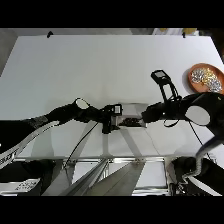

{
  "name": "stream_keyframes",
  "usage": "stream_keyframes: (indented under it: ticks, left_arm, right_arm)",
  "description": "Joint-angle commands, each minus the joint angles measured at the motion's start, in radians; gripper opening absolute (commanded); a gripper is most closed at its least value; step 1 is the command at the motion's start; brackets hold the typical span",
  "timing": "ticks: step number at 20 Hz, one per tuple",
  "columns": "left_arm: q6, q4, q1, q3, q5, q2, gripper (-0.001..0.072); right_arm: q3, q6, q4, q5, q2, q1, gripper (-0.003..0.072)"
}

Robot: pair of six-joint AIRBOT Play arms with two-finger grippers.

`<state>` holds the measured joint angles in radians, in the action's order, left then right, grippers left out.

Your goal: Fold the box and place the chain.

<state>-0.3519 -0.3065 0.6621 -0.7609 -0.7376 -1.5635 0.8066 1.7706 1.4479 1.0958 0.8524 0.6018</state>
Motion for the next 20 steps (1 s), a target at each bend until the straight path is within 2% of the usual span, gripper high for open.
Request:
stream_keyframes:
  ticks: [1,4,8,11,13,16,20]
  left_arm:
    - [0.000,0.000,0.000,0.000,0.000,0.000,0.0314]
    - [0.000,0.000,0.000,0.000,0.000,0.000,0.0314]
    - [0.000,0.000,0.000,0.000,0.001,0.000,0.0314]
    - [0.000,0.000,0.000,0.000,0.000,0.000,0.0314]
    - [0.000,0.000,0.000,0.000,0.000,0.000,0.0314]
    - [0.000,0.000,0.000,0.000,0.000,0.000,0.0314]
    - [0.000,0.000,0.000,0.000,0.000,0.000,0.0314]
  right_arm:
    - [0.001,0.081,-0.043,-0.066,-0.019,0.124,0.0018]
    - [0.001,0.108,-0.042,-0.151,-0.014,0.184,0.0018]
    - [-0.001,0.118,-0.026,-0.192,0.051,0.197,0.0024]
    - [-0.001,0.118,0.004,-0.196,0.116,0.196,0.0183]
    - [0.001,0.113,0.011,-0.200,0.126,0.183,0.0206]
    - [0.040,0.086,0.013,-0.163,0.104,0.095,0.0205]
    - [0.073,0.051,0.014,-0.136,0.048,-0.102,0.0194]
